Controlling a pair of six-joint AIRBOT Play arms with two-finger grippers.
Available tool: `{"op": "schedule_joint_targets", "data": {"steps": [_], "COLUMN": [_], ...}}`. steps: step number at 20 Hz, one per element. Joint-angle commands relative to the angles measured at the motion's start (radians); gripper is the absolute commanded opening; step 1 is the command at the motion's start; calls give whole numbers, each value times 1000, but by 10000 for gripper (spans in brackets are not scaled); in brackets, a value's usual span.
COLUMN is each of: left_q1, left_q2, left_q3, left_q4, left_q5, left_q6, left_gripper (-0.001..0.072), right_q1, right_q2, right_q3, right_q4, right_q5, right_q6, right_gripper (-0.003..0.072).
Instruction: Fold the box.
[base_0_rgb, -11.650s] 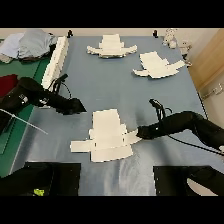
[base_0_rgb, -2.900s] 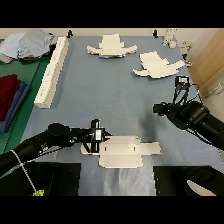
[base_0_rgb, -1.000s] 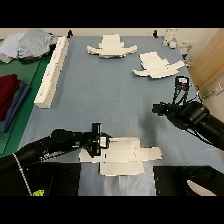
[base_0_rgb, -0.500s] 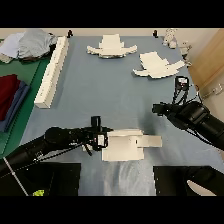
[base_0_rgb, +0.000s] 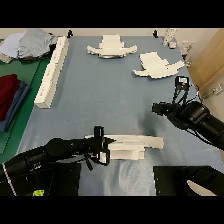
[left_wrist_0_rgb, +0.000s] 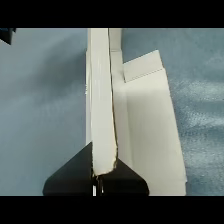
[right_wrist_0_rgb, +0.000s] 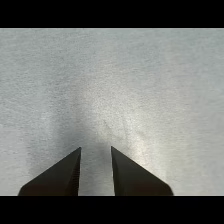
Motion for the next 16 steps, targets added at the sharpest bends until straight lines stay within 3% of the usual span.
{"op": "schedule_joint_targets", "data": {"steps": [1,6,8,12,16], "left_q1": [-34,94,194,359,383], "left_q2": [-14,-21,-34,-139,-165], "left_q3": [-19,29,68,119,129], "left_q4": [2,2,3,51,82], "left_q5": [38,26,-61,-344,-394], "left_q6": [-103,-154,-157,-156,-154], "left_gripper": [11,11,11,12,13], "right_q1": [0,0,0,0,0], "right_q2": [-1,-1,-1,-1,-1], "right_q3": [1,1,1,1,0], "right_q4": [0,0,0,0,0], "right_q5": [7,8,8,7,8], "right_q6": [4,4,4,4,4], "right_gripper": [284,284,284,284,284]}}
